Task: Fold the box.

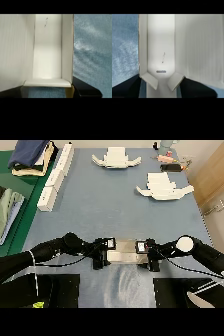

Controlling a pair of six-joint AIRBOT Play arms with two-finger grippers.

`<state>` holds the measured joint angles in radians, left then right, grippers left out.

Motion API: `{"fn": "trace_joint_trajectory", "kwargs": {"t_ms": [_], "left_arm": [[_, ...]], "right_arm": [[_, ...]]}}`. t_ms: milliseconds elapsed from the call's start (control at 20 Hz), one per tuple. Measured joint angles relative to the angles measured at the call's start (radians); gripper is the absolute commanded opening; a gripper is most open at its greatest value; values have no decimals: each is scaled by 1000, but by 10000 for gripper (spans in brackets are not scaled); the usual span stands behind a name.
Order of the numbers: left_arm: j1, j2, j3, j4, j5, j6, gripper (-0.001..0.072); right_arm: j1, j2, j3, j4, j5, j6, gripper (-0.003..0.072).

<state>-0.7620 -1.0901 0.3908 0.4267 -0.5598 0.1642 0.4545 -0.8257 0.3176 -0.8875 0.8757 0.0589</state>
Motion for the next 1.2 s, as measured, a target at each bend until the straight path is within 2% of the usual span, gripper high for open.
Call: {"fn": "trace_joint_trajectory", "kwargs": {"t_ms": [400, 550, 700, 950, 1150, 1200], "left_arm": [[0, 0, 0, 0, 2, 0, 478], [0, 0, 0, 0, 2, 0, 478], [0, 0, 0, 0, 3, 0, 478], [0, 0, 0, 0, 3, -1, 478], [0, 0, 0, 0, 3, -1, 478], [0, 0, 0, 0, 3, -1, 478]], "right_arm": [[-1, 252, 2, -146, 98, 369, 705], [-1, 376, 3, -101, 134, 483, 706], [0, 471, 3, 24, 158, 659, 706], [0, 494, 3, 141, 166, 1198, 705], [0, 444, 3, 181, 161, 1402, 703], [0, 424, 3, 189, 155, 1436, 656]]}}
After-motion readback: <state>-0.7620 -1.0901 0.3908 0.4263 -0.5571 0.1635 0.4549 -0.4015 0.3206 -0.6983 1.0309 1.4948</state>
